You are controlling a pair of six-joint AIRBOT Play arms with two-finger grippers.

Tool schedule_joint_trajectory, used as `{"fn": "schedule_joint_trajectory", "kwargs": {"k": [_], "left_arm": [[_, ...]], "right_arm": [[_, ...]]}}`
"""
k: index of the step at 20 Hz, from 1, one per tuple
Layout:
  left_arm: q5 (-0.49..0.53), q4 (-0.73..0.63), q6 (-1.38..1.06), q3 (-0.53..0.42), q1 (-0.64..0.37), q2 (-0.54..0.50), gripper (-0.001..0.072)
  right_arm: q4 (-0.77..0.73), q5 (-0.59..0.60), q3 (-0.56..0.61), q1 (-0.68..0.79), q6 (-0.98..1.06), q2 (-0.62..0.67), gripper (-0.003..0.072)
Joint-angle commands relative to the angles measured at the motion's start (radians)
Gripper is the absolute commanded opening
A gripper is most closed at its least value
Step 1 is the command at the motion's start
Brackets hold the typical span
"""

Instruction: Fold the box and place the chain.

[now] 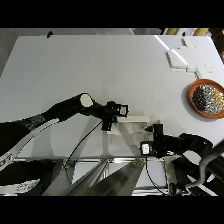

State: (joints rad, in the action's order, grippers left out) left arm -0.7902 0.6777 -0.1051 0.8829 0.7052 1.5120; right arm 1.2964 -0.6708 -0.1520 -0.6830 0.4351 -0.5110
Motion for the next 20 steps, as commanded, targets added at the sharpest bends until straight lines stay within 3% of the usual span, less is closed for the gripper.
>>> {"fn": "schedule_joint_trajectory", "kwargs": {"k": [1,4,8,14,20], "left_arm": [[0.000,0.000,0.000,0.000,0.001,-0.001,0.0013],[0.000,0.000,0.000,0.000,0.001,-0.001,0.0013],[0.000,0.000,0.000,0.000,0.001,-0.001,0.0013],[0.000,0.000,0.000,0.000,0.001,-0.001,0.0013],[0.000,0.000,0.000,0.000,0.001,-0.001,0.0013]], "right_arm": [[0.005,0.035,-0.010,-0.002,0.013,0.000,0.0683],[0.005,0.031,-0.040,0.015,0.013,0.000,0.0683],[-0.001,-0.003,-0.074,0.142,0.009,-0.001,0.0683],[-0.156,-0.050,-0.081,0.240,-0.108,-0.031,0.0683],[-0.326,-0.050,-0.134,0.340,-0.276,-0.164,0.0683]]}}
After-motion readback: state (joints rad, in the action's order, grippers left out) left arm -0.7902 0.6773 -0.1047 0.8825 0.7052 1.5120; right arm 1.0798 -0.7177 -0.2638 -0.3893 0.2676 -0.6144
